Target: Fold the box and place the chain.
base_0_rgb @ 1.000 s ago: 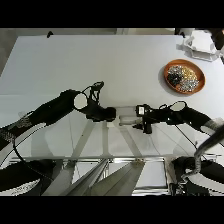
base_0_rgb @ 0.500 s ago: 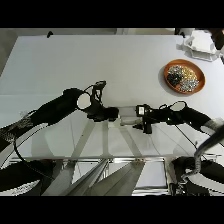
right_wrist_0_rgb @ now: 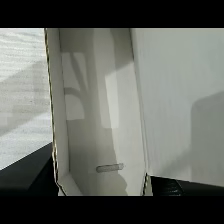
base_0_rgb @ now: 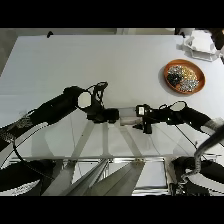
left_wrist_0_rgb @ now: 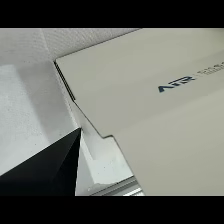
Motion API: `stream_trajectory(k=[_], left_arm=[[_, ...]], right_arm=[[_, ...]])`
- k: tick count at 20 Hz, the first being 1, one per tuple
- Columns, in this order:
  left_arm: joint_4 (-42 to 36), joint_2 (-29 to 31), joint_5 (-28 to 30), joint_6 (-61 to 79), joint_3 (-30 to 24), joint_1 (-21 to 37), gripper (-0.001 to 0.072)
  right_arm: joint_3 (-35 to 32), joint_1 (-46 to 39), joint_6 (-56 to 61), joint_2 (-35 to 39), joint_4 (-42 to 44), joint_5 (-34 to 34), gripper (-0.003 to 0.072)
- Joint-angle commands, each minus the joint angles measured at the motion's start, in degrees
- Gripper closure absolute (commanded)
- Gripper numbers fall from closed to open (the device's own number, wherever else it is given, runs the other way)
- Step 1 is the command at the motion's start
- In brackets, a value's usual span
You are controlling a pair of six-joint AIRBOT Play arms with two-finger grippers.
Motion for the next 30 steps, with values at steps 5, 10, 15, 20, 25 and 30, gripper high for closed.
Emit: stream_trajectory(k=[5,10,15,20,25,30], left_arm=[[-1.2,-1.4,2.6,-0.6,0.1,-1.0,0.0250],[-0.5,-1.7,4.8,-3.1,0.1,-1.1,0.0250],[2.2,-1.7,6.1,-5.6,0.1,-1.1,0.0250],[5.9,-1.8,4.7,-8.0,0.1,-1.9,0.0250],[7.0,-3.1,4.8,-10.2,0.1,-2.5,0.0250],[7.4,-3.7,5.5,-10.5,0.1,-2.4,0.0251]], right_arm=[[0.0,0.0,0.0,0.0,0.0,0.0,0.0321],[0.0,0.0,0.0,0.0,0.0,0.0,0.0321],[0.0,0.0,0.0,0.0,0.0,0.0,0.0321],[0.0,0.0,0.0,0.0,0.0,0.0,0.0321],[0.0,0.0,0.0,0.0,0.0,0.0,0.0321],[0.0,0.0,0.0,0.0,0.0,0.0,0.0321]])
